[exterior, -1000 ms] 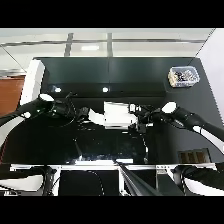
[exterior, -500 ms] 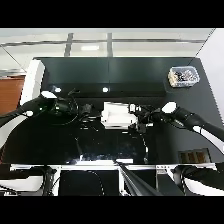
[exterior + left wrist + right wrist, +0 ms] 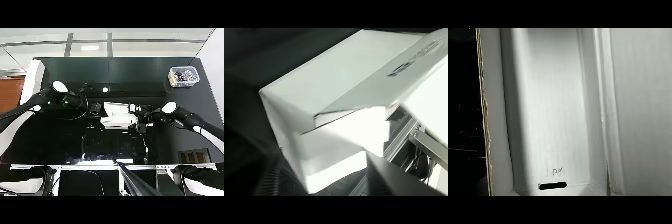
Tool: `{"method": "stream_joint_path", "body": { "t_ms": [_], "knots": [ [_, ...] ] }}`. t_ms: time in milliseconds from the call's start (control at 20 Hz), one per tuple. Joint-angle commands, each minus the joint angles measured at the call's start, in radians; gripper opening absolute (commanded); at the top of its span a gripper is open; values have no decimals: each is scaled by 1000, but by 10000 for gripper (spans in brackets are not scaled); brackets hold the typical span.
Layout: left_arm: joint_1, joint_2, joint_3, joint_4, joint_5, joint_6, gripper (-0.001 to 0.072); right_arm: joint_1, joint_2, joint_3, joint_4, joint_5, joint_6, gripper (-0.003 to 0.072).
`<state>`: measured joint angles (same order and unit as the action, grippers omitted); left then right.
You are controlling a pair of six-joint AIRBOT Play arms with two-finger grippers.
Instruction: Fold the box and place the chain.
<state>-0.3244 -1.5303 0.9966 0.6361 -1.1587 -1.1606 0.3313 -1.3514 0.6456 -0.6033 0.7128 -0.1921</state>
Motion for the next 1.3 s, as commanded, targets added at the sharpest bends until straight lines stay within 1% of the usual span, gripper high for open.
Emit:
{"method": "stream_joint_path", "body": {
  "t_ms": [0, 50, 100, 150, 400, 600, 700, 900, 1250],
  "knots": [
    [-24, 0, 41, 47, 6, -79, 504, 0, -1, 0, 0, 0, 0, 167],
    [-27, 0, 48, 53, 2, -79, 460, 0, -1, 0, 0, 0, 1, 167],
    [-33, 0, 56, 64, -2, -87, 372, 0, -1, 0, 0, 0, 0, 167],
    [-41, 0, 63, 79, -2, -111, 338, 0, -1, 0, 0, 0, 0, 167],
    [-86, 0, 101, 203, -2, -224, 338, 0, -1, 0, 0, 0, 0, 167],
    [-108, 0, 112, 232, 13, -258, 338, 0, -1, 0, 0, 0, 0, 167],
    [-124, 0, 112, 274, 34, -304, 338, 0, -1, 0, 0, 0, 0, 167],
    [-188, 0, 112, 394, 103, -390, 338, 0, -1, 0, 0, 0, 0, 167],
    [-219, 0, 112, 415, 127, -430, 338, 0, -1, 0, 0, 0, 0, 167]
  ]
}}
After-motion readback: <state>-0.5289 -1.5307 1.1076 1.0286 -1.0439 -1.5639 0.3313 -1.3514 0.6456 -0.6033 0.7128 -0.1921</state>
